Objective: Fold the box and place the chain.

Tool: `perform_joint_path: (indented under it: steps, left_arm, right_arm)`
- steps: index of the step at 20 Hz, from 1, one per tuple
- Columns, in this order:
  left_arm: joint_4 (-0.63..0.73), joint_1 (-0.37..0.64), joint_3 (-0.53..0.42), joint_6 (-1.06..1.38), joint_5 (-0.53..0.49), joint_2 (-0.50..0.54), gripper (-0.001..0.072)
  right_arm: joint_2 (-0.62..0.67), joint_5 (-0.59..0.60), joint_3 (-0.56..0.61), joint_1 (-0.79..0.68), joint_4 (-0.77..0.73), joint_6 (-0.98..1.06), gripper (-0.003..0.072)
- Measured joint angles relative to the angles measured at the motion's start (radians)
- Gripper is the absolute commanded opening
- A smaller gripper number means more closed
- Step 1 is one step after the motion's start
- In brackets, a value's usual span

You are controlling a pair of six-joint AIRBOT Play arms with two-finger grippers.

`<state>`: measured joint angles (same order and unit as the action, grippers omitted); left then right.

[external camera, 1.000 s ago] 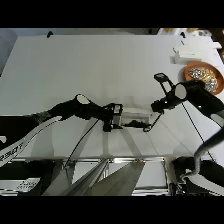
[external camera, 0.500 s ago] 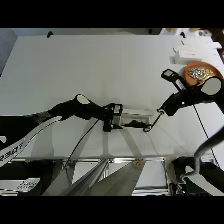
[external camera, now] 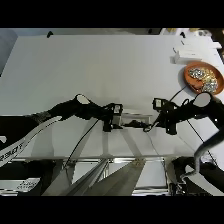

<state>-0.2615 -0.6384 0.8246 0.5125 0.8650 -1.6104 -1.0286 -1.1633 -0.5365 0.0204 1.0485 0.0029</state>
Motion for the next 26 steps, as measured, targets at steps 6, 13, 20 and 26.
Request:
perform_joint_path:
  steps: [6, 13, 20, 26]
  left_arm:
    - [0.000, 0.000, 0.000, 0.000, 0.000, 0.000, 0.0185]
    - [0.000, 0.000, 0.000, 0.000, 0.000, 0.000, 0.0185]
    - [0.000, 0.000, 0.000, 0.000, 0.000, 0.000, 0.0185]
    - [0.000, 0.000, 0.000, 0.000, 0.000, 0.000, 0.0185]
  right_arm:
    - [0.083, 0.040, 0.065, 0.000, -0.138, -0.072, 0.0180]
    - [0.110, 0.036, 0.074, -0.001, -0.188, -0.084, 0.0042]
    - [0.115, 0.016, 0.075, -0.001, -0.167, -0.077, 0.0020]
    - [0.201, 0.038, 0.069, 0.000, -0.039, 0.024, 0.0020]
